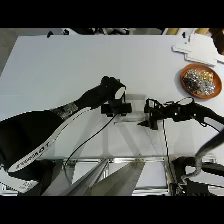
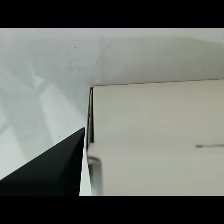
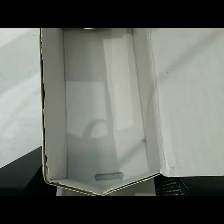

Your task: Fold the box and place the chain.

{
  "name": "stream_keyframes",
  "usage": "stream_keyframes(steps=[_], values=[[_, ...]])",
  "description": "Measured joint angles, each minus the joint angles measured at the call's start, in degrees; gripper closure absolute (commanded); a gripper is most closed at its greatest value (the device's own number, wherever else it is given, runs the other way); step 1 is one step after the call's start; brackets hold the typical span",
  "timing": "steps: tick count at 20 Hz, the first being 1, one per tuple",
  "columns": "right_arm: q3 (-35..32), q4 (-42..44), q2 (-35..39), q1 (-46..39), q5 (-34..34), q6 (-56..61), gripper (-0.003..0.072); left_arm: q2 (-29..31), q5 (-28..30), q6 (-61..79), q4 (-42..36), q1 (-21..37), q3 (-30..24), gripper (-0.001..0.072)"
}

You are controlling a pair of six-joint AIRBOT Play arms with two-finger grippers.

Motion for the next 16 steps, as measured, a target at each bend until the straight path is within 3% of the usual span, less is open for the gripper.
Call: stream_keyframes(steps=[4,6,8,16], values=[[0.0,0.02,0.0,-0.02,-0.02,-0.02,0.0369,-0.59,-1.53,-0.22,-0.02,0.37,-0.2,0.0448],[0.0,0.0,0.0,-0.02,-0.02,0.0,0.0369,-0.68,-1.7,-0.57,-0.11,0.63,-0.31,0.0449],[0.0,0.0,0.0,-0.02,0.0,0.0,0.0369,-0.74,-1.97,-1.01,-0.48,0.85,-0.59,0.0529],[0.0,0.02,0.0,0.0,-0.02,-0.02,0.0369,-0.96,-1.29,-1.51,-0.94,0.76,-1.64,0.0544]])
